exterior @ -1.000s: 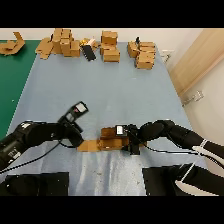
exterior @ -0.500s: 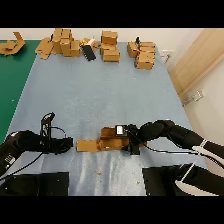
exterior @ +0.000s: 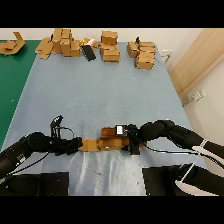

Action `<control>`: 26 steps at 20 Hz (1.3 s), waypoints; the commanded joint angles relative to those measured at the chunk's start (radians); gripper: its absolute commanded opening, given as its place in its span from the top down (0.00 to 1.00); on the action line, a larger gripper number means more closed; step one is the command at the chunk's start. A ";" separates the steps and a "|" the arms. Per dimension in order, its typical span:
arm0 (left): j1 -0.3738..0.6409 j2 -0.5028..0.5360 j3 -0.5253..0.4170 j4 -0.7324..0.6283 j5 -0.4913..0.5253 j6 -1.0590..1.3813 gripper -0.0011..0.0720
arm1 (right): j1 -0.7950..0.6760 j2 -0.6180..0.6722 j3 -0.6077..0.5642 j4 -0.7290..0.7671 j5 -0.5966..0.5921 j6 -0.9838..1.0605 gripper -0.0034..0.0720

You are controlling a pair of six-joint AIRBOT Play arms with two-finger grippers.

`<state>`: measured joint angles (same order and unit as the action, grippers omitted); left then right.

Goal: Fold the box.

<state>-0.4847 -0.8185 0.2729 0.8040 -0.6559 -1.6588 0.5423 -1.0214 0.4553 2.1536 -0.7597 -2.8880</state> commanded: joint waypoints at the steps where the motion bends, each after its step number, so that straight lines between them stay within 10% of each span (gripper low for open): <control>1: -0.037 -0.050 -0.001 -0.178 0.109 0.155 0.97 | 0.000 0.000 0.000 0.001 0.000 0.000 0.27; 13: -0.183 -0.053 0.090 -0.299 0.150 0.190 0.97 | 0.000 -0.001 0.000 0.016 0.000 0.000 0.27; 19: -0.285 -0.055 0.189 0.146 0.147 -0.299 0.97 | 0.000 -0.001 0.000 0.016 0.000 0.000 0.27; 26: -0.293 -0.054 0.192 0.135 0.116 -0.331 0.96 | 0.000 -0.001 0.000 0.016 0.000 0.000 0.27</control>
<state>-0.7727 -0.8726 0.4603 0.9138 -0.5171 -1.9518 0.5423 -1.0218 0.4553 2.1696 -0.7605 -2.8880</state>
